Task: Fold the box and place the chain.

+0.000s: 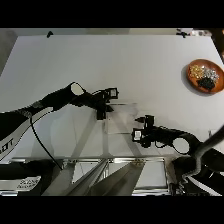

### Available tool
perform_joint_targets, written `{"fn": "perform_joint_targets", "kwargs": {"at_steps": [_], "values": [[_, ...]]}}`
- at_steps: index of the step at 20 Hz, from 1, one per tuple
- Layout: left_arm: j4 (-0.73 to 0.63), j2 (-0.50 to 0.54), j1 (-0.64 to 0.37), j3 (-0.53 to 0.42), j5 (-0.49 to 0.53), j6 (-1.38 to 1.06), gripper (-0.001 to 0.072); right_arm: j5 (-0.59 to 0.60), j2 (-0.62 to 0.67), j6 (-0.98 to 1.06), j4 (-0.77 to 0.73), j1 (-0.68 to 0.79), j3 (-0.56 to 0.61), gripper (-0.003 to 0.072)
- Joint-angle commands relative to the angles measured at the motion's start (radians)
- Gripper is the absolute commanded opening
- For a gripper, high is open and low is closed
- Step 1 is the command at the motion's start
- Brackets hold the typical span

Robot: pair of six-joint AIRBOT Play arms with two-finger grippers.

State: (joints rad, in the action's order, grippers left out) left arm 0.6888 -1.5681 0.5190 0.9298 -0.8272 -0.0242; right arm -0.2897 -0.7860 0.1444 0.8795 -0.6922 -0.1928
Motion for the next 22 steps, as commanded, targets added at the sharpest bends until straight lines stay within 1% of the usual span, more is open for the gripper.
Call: {"fn": "perform_joint_targets", "kwargs": {"at_steps": [1,3,6,8,13,14,17,22], "values": [[0.0,0.0,0.0,0.001,0.0,0.0,0.0014,0.01,-0.014,-0.025,-0.001,-0.004,0.002,0.0635],[0.0,0.0,0.0,0.001,0.0,0.0,0.0014,0.0,-0.014,-0.025,0.024,-0.004,0.004,0.0635],[0.0,0.0,0.0,0.001,0.0,0.0,0.0014,-0.051,-0.014,-0.026,0.042,-0.004,0.021,0.0632],[0.0,0.0,0.0,0.001,0.0,0.0,0.0014,-0.046,-0.014,-0.026,0.043,-0.004,0.032,0.0631],[0.0,0.0,0.0,0.001,0.0,0.0,0.0014,0.006,-0.014,-0.022,0.039,-0.003,0.032,0.0629],[0.0,0.0,0.0,0.001,0.0,0.0,0.0014,0.019,-0.014,-0.021,0.033,-0.003,0.032,0.0608],[0.0,0.001,0.0,0.001,0.0,0.0,0.0014,0.087,-0.014,-0.021,-0.029,-0.003,0.032,0.0608],[0.0,0.0,0.0,0.001,0.0,0.0,0.0014,0.093,-0.05,-0.022,-0.032,-0.003,0.032,0.0608]]}}
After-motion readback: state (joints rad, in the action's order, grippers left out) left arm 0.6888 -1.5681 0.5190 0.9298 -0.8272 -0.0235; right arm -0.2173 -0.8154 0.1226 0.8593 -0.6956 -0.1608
